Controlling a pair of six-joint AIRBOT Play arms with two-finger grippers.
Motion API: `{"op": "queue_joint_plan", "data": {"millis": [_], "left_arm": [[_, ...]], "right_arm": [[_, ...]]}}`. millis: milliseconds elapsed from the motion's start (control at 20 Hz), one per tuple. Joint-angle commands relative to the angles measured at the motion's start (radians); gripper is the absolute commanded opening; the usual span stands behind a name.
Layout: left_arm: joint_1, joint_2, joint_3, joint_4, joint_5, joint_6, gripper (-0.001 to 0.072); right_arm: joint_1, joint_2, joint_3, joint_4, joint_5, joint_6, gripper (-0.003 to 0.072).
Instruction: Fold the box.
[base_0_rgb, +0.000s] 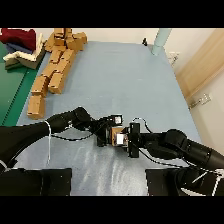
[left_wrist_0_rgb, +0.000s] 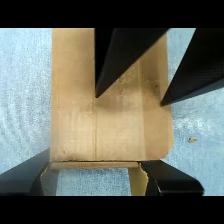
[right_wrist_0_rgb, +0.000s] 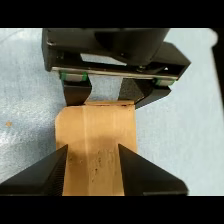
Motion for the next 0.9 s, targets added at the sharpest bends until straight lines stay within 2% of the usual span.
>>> {"op": "queue_joint_plan", "data": {"millis": [0, 400, 500, 600, 750, 850], "left_arm": [[0.001, 0.0, 0.0, 0.0, 0.0, 0.0, 0.0525], [0.001, 0.0, 0.0, 0.0, 0.0, 0.0, 0.0525], [0.001, 0.0, 0.0, 0.0, 0.0, 0.0, 0.0525], [0.001, 0.0, 0.0, 0.0, 0.0, 0.0, 0.0525], [0.001, 0.0, 0.0, 0.0, 0.0, 0.0, 0.0525], [0.001, 0.0, 0.0, 0.0, 0.0, 0.0, 0.0525]], "right_arm": [[0.001, 0.0, -0.001, 0.002, 0.003, -0.008, 0.0488], [0.01, -0.056, -0.001, -0.026, 0.02, -0.06, 0.0487], [0.039, -0.057, 0.0, -0.09, 0.04, -0.036, 0.0485], [0.071, -0.057, -0.001, -0.185, 0.039, 0.072, 0.0475], [0.115, -0.058, -0.002, -0.381, 0.037, 0.224, 0.0475], [0.12, -0.058, -0.002, -0.422, 0.038, 0.251, 0.0473]]}}
